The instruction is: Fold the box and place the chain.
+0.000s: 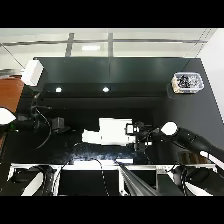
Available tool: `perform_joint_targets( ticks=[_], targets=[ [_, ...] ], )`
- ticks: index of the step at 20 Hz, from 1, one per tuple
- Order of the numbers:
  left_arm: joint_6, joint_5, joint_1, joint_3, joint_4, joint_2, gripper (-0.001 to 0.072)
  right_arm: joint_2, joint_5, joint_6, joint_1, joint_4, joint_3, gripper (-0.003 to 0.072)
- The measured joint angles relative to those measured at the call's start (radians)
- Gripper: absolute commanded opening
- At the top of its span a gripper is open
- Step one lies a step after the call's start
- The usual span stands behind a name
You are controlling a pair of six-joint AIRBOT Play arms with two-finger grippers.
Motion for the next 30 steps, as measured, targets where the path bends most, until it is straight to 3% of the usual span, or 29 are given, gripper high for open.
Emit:
perform_joint_targets(
  ticks=[5,10,11,13,14,18,20,24,30],
  targets=[
    [0.026,0.13,-0.079,-0.161,-0.11,-0.057,0.0025,0.0,0.0,0.0,0.0,0.0,0.0,0.039],
    [0.028,0.291,-0.266,-0.208,-0.224,-0.109,0.0031,0.0,0.0,0.0,0.0,0.0,0.0,0.0389],
    [0.027,0.314,-0.291,-0.21,-0.25,-0.114,0.0099,0.0,0.0,0.0,0.0,0.0,0.0,0.039],
    [0.028,0.333,-0.323,-0.209,-0.284,-0.119,0.0512,0.0,0.0,0.0,0.0,0.0,0.0,0.0389],
    [0.037,0.341,-0.334,-0.204,-0.297,-0.121,0.0659,0.0,0.0,0.0,0.0,0.0,0.0,0.0389],
    [0.093,0.322,-0.354,-0.167,-0.324,-0.124,0.0666,0.0,0.0,0.0,0.0,0.0,0.0,0.039],
    [0.11,0.315,-0.357,-0.152,-0.332,-0.124,0.062,0.0,0.0,0.0,0.0,0.0,0.0,0.039],
    [0.125,0.301,-0.386,-0.141,-0.342,-0.125,0.0615,0.0,0.0,0.0,0.0,0.0,0.0,0.039],
    [0.131,0.359,-0.482,-0.137,-0.36,-0.125,0.0615,0.0,0.0,0.0,0.0,0.0,0.0,0.039]
  ],
)
